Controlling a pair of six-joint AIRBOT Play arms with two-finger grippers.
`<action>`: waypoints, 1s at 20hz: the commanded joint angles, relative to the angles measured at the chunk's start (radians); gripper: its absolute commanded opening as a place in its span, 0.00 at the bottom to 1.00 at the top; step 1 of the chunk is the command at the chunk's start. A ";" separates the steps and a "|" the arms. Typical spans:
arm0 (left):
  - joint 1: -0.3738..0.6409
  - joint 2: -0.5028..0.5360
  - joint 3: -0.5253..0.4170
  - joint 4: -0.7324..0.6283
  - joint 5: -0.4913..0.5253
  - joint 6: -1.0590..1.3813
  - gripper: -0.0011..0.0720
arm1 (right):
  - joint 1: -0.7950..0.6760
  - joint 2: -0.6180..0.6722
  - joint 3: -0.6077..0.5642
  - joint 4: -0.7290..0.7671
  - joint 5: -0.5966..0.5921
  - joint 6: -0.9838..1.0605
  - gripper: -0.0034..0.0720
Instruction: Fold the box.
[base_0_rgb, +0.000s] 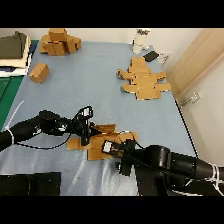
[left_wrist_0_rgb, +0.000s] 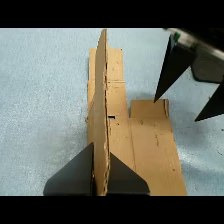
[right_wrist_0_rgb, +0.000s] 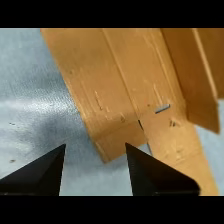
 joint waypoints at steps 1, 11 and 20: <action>0.000 0.000 0.000 0.000 0.000 0.000 0.03 | 0.041 -0.068 -0.027 -0.151 0.112 -0.071 0.79; 0.000 0.000 0.000 0.000 0.000 0.000 0.03 | 0.040 -0.129 0.004 -0.259 0.196 -0.060 0.79; 0.000 0.000 0.000 0.000 0.000 0.000 0.03 | 0.031 -0.107 0.010 -0.254 0.188 0.044 0.79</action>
